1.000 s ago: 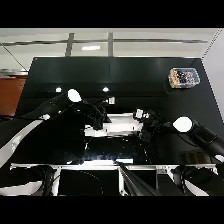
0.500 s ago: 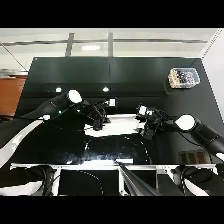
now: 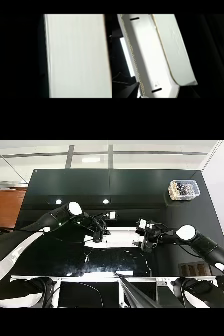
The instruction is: Fold the box and place the chain.
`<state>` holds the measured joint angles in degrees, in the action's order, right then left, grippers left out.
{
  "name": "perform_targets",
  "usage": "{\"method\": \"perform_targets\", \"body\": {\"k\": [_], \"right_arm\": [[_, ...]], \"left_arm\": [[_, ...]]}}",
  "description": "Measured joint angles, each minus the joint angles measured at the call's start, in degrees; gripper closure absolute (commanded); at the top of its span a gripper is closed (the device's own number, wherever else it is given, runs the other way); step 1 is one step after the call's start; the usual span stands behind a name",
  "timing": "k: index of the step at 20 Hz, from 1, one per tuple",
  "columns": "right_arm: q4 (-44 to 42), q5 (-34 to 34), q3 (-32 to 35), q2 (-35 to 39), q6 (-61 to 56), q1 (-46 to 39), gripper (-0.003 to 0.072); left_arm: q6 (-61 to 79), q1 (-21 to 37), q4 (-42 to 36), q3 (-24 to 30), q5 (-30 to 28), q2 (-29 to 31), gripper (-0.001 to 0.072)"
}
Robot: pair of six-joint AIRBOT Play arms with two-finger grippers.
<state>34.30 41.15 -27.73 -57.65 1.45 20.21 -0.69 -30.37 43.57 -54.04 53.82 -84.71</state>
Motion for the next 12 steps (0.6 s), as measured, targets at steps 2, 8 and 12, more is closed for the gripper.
{"method": "perform_targets", "body": {"k": [2, 8, 12], "right_arm": [[-1.4, 0.4, 0.0, -1.2, 2.4, 0.5, -0.0017], [-2.9, 0.9, 0.0, -6.0, 7.8, 1.5, -0.0017], [-3.1, 0.9, 0.0, -8.2, 10.0, 1.7, -0.0017]], "left_arm": [[0.3, 0.0, 0.0, 0.0, -0.4, 0.0, 0.0683], [0.5, 0.0, 0.0, 0.0, -0.7, 0.0, 0.0682], [0.5, 0.0, 0.0, 0.0, -0.7, 0.0, 0.0681]]}}
